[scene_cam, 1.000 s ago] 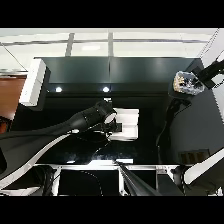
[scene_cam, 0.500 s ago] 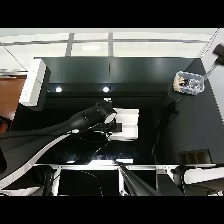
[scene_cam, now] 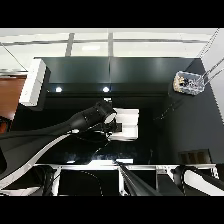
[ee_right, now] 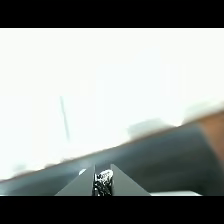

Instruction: Fold the box and place the chain.

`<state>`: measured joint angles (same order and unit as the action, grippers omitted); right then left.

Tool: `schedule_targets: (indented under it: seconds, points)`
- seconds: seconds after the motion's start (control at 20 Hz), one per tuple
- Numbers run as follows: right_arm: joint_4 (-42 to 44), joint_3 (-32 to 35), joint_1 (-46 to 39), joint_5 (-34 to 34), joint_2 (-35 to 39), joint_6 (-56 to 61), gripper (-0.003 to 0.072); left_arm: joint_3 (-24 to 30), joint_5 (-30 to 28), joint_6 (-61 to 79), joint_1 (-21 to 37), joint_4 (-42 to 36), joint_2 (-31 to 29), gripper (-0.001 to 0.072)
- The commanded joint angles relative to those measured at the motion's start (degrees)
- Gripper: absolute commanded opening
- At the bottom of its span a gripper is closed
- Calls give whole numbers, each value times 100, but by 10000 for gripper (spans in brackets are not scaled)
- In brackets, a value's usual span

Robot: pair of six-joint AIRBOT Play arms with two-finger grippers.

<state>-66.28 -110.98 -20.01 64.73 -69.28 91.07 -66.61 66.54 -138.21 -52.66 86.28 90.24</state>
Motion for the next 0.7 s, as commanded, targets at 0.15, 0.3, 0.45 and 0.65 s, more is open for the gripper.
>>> schedule_targets:
  seconds: [0.15, 0.3, 0.45, 0.65]
  points:
    - [1652, -83, 11, 1016, 754, -435, 4, -4, 15, 0, 4, -44, 2, 31]
    - [2096, 177, 238, 1259, 1097, -638, 3, -4, 15, 0, 4, -44, 2, 31]
    - [2280, 308, 743, 1456, 1235, -728, 3, -4, 13, 0, 4, -44, 2, 31]
    - [2286, 365, 1353, 1917, 1259, -737, 3, -4, 13, 0, 4, -44, 2, 31]
